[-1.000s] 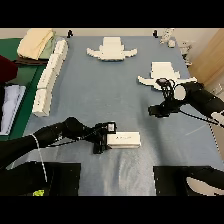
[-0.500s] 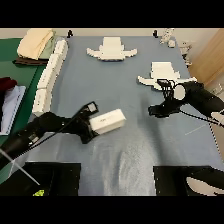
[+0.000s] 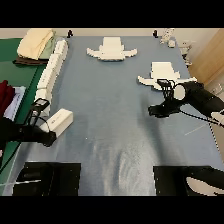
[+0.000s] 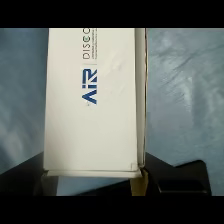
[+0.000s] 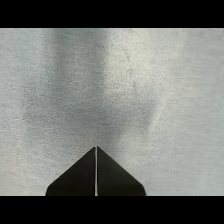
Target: Fold the box.
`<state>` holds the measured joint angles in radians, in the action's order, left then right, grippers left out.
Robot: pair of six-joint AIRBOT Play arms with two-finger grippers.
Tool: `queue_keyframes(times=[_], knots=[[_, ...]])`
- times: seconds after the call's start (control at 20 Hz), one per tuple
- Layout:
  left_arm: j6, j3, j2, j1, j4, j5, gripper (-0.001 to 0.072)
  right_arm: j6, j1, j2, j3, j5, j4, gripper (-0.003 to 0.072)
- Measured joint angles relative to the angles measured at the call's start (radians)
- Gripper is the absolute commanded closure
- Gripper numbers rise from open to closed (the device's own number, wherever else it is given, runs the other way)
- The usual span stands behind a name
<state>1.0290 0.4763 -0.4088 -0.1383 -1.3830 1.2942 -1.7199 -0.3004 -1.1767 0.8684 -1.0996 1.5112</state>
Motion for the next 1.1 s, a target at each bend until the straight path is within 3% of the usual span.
queue_keyframes(times=[0.25, 0.55, 0.75, 1.1], knots=[[0.051, 0.016, 0.023, -0.166, -0.081, 0.064, 0.0263, 0.000, 0.000, 0.000, 0.000, 0.000, 0.000, 0.0668], [0.087, 0.020, 0.022, -0.255, -0.193, 0.040, 0.0263, 0.000, 0.000, 0.000, 0.000, 0.000, 0.000, 0.0668], [0.090, 0.020, -0.046, -0.269, -0.201, -0.031, 0.0263, 0.000, 0.000, 0.000, 0.000, 0.000, 0.000, 0.0668], [0.082, 0.020, -0.196, -0.275, -0.142, -0.242, 0.0263, 0.000, 0.000, 0.000, 0.000, 0.000, -0.002, 0.0668]])
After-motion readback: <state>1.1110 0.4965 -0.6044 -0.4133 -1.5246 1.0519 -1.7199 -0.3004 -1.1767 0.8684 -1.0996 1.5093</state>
